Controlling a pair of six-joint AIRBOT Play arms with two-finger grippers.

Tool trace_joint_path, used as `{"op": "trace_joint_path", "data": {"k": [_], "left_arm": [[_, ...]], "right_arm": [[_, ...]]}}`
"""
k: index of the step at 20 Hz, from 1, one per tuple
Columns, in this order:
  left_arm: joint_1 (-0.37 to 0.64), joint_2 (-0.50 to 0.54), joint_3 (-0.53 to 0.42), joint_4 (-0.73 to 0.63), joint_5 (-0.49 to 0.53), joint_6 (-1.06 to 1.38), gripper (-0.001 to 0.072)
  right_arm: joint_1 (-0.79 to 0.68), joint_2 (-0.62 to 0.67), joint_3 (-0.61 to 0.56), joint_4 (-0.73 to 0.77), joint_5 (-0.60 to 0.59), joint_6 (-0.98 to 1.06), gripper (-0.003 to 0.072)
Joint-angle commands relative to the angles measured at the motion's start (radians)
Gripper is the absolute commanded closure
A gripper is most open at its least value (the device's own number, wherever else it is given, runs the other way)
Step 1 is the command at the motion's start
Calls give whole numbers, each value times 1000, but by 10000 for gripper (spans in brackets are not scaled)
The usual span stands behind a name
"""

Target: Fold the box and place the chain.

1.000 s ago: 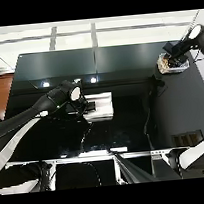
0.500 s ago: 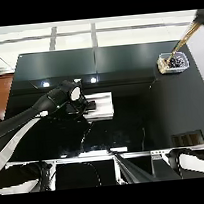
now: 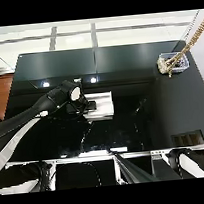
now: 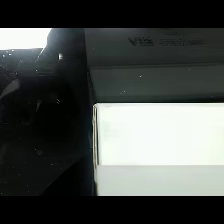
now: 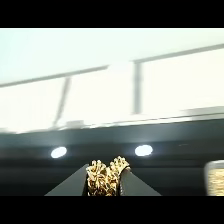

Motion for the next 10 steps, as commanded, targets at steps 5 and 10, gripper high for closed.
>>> {"op": "trace_joint_path", "data": {"k": [5, 10], "left_arm": [[1, 0, 1, 0, 0, 0, 685], [1, 0, 1, 0, 0, 0, 684]], "right_arm": [[82, 31, 1, 344, 135, -44, 674], [247, 18, -1, 342, 161, -34, 673]]}}
